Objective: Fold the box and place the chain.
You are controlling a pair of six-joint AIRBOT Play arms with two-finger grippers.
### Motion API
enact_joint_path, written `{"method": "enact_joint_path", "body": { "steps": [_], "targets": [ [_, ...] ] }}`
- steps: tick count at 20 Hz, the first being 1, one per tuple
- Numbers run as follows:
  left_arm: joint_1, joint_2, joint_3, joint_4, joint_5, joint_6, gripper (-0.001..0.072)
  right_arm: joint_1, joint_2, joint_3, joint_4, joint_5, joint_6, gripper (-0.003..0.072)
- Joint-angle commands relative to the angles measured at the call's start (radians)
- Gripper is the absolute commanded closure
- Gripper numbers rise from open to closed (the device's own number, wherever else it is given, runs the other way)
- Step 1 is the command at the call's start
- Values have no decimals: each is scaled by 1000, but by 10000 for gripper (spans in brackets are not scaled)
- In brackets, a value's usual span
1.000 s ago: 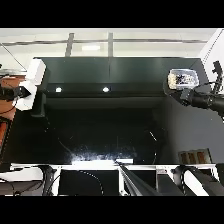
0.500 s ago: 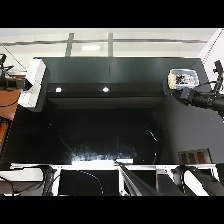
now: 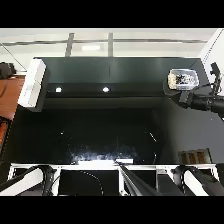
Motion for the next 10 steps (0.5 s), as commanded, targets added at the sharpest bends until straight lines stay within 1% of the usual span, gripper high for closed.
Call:
{"method": "enact_joint_path", "body": {
  "steps": [1,2,4,6,7,8,10],
  "targets": [
    [-166,151,-146,-182,-98,-39,684,37,110,-22,-116,-1,67,642],
    [-246,212,-221,-187,-55,-40,684,53,177,-40,-147,-40,72,642],
    [-415,360,-413,-185,105,-69,684,65,291,-96,-252,-136,93,641],
    [-532,493,-593,-172,277,-78,684,65,320,-161,-360,-163,93,642],
    [-563,544,-659,-137,341,-80,684,65,318,-195,-399,-178,94,642],
    [-570,586,-706,-116,379,-85,683,65,318,-225,-430,-190,95,643],
    [-539,629,-728,-114,363,-135,683,65,318,-239,-430,-161,95,643]
  ]
}}
